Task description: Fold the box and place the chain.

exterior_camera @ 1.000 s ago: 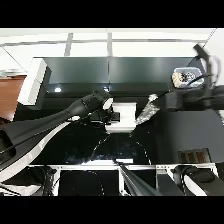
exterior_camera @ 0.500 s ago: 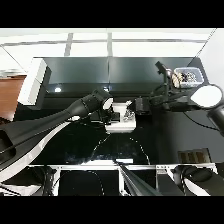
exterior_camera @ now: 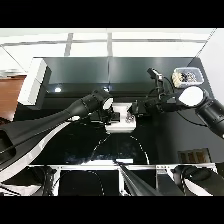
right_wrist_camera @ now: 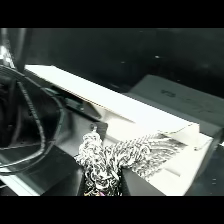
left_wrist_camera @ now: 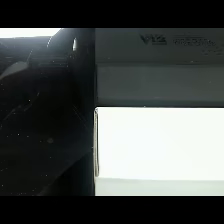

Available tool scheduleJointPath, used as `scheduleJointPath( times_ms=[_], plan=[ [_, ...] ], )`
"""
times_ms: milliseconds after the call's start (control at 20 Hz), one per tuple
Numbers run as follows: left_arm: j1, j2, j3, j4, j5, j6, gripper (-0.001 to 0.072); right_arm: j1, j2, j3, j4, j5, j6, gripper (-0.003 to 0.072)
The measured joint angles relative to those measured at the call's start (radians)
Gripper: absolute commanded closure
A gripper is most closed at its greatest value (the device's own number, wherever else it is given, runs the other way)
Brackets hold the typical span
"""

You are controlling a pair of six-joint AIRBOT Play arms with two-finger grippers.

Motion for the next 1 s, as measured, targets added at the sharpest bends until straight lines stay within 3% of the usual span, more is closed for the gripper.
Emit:
scheduleJointPath(
  times_ms=[50, 100, 550, 900, 950, 1000],
  plan=[
    [0.000, 0.000, 0.000, 0.000, 0.000, 0.000, 0.0684, -0.004, -0.001, 0.000, -0.012, 0.000, 0.000, 0.0435],
    [0.000, 0.000, 0.000, 0.000, 0.000, 0.000, 0.0684, -0.008, -0.001, 0.000, -0.021, 0.006, 0.000, 0.0243],
    [0.000, 0.000, 0.000, -0.001, 0.000, 0.000, 0.0684, -0.043, 0.003, 0.000, -0.084, 0.033, -0.003, 0.0235],
    [0.000, 0.000, 0.000, -0.005, 0.000, 0.000, 0.0682, -0.223, 0.045, 0.000, -0.331, 0.160, -0.003, 0.0235],
    [-0.001, 0.000, 0.000, -0.011, 0.000, 0.000, 0.0607, -0.235, 0.047, -0.001, -0.352, 0.169, -0.003, 0.0235],
    [-0.003, 0.000, 0.005, -0.014, 0.000, 0.000, 0.0407, -0.243, 0.048, -0.001, -0.364, 0.178, -0.003, 0.0235]
  ],
)
